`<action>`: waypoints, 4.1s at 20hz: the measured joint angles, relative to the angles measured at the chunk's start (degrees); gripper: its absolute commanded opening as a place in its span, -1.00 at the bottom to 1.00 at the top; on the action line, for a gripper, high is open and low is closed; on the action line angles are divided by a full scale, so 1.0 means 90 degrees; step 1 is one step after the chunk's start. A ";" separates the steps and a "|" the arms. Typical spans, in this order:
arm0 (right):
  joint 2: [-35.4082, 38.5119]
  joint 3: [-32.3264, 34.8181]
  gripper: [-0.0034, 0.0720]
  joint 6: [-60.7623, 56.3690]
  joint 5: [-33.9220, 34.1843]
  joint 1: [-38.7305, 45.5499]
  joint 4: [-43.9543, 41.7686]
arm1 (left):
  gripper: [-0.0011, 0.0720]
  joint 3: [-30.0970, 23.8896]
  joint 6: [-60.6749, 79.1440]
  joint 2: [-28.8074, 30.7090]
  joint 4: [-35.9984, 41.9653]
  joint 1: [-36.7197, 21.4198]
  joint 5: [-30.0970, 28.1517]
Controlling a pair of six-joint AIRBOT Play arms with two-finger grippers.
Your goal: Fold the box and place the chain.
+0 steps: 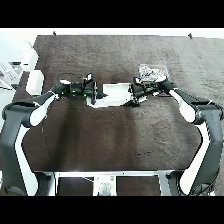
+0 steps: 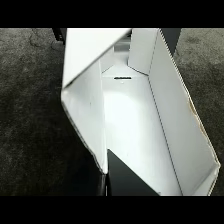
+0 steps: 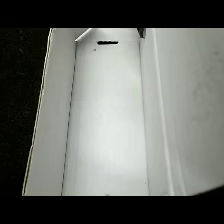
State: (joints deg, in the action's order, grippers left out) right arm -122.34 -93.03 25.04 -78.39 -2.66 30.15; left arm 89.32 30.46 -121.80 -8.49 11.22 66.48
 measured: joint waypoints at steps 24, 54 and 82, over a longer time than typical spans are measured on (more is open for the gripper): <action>-0.0005 0.0000 0.85 0.0274 -0.0189 0.0044 -0.0168 | -0.91 0.0000 0.0002 0.0000 -0.0002 0.0000 0.0000; -0.0005 -0.0005 0.54 0.0391 -0.0338 0.0046 -0.0036 | -0.91 -0.0002 0.0002 0.0000 -0.0007 -0.0002 0.0005; -0.0005 0.0005 0.54 0.0393 -0.0357 0.0092 -0.0083 | -0.91 -0.0002 -0.0010 0.0000 0.0002 0.0007 0.0005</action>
State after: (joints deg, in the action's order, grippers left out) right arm -122.39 -92.99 28.58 -81.60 -1.83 29.41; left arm 89.30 30.37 -121.80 -8.47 11.29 66.52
